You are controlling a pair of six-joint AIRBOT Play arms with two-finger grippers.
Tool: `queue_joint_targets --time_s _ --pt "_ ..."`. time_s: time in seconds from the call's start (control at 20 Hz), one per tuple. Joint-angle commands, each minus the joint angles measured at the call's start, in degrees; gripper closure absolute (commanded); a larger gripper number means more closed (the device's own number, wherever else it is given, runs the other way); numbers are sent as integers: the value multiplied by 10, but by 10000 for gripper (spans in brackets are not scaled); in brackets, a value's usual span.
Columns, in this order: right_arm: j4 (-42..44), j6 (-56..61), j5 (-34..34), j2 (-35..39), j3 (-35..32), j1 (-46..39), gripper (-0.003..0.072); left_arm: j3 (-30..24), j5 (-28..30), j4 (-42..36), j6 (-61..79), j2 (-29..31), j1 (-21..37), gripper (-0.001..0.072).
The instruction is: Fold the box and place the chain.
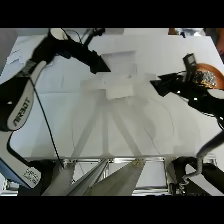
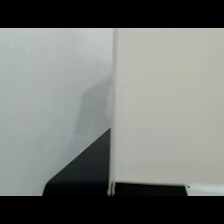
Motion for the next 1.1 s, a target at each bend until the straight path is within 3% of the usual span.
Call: queue_joint_targets --time_s 0.0,0.15,0.25,0.45,0.55,0.6,0.7,1.05 --pt "-42 5 -94 113 1 0 171 0 -28 6 -1 70 0 707" --pt "-47 33 -209 195 1 0 171 -18 -69 24 -6 106 -15 708" --pt "-46 33 -284 232 1 0 171 -79 -69 23 0 125 -25 708" --pt "-45 33 -401 263 1 0 173 -207 14 -18 78 129 -37 706" --pt "-45 33 -413 262 1 0 188 -239 94 -17 105 125 -41 706" --pt "-45 33 -411 262 1 0 243 -242 121 -17 111 118 -42 706" --pt "-45 33 -410 262 1 0 283 -242 151 -15 118 96 -45 702" --pt "-45 33 -411 262 1 0 282 -242 152 -19 202 16 -46 703"
